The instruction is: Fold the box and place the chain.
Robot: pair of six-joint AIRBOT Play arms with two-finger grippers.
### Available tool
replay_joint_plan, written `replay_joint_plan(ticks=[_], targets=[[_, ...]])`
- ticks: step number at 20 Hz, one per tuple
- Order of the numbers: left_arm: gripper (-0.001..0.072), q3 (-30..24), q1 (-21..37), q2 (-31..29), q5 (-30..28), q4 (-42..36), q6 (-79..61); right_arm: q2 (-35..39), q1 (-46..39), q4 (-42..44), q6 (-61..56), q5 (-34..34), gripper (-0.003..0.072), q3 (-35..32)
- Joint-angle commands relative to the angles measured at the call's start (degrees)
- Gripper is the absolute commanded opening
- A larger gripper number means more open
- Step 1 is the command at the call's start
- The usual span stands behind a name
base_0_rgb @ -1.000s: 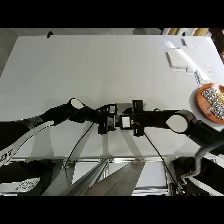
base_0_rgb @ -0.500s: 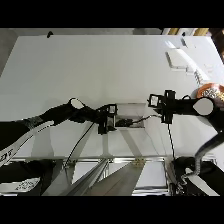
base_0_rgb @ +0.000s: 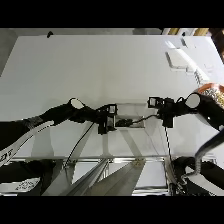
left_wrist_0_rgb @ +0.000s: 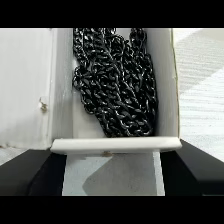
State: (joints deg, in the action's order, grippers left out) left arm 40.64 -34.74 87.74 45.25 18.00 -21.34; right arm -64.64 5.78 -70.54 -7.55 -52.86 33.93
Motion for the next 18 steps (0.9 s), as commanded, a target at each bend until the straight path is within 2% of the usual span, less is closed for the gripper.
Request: replay_joint_plan(ticks=[1, 6, 9, 14, 15, 16, 17, 18], targets=[[0.0290, 0.0, 0.0, 0.0, 0.0, 0.0, 0.0, -2.2, -0.1, -0.2, 0.0, 0.2, 0.0201, 0.0], [0.0290, 0.0, 0.0, 0.0, 0.0, 0.0, 0.0, -4.0, -0.1, -0.2, 0.0, 1.5, 0.0184, 0.0], [0.0290, 0.0, 0.0, 0.0, 0.0, 0.0, 0.0, -4.0, -0.1, -0.2, 0.0, 1.5, 0.0041, 0.0], [0.0290, 0.0, 0.0, 0.0, 0.0, 0.0, 0.0, -3.2, -0.1, -0.2, 0.0, 1.4, 0.0042, 0.0], [0.0290, 0.0, 0.0, 0.0, 0.0, 0.0, 0.0, -1.9, -0.2, -0.5, 0.0, 1.4, 0.0057, 0.0], [0.0290, 0.0, 0.0, 0.0, 0.0, 0.0, 0.0, -0.5, -0.2, -1.3, 0.0, 1.5, 0.0111, 0.0], [0.0290, 0.0, 0.0, 0.0, 0.0, 0.0, 0.0, 0.6, -0.6, -2.3, 0.1, 1.4, 0.0204, 0.0], [0.0290, 0.0, 0.0, 0.0, 0.0, 0.0, 0.0, 1.4, -1.2, -3.0, 0.1, 1.4, 0.0234, 0.0]])
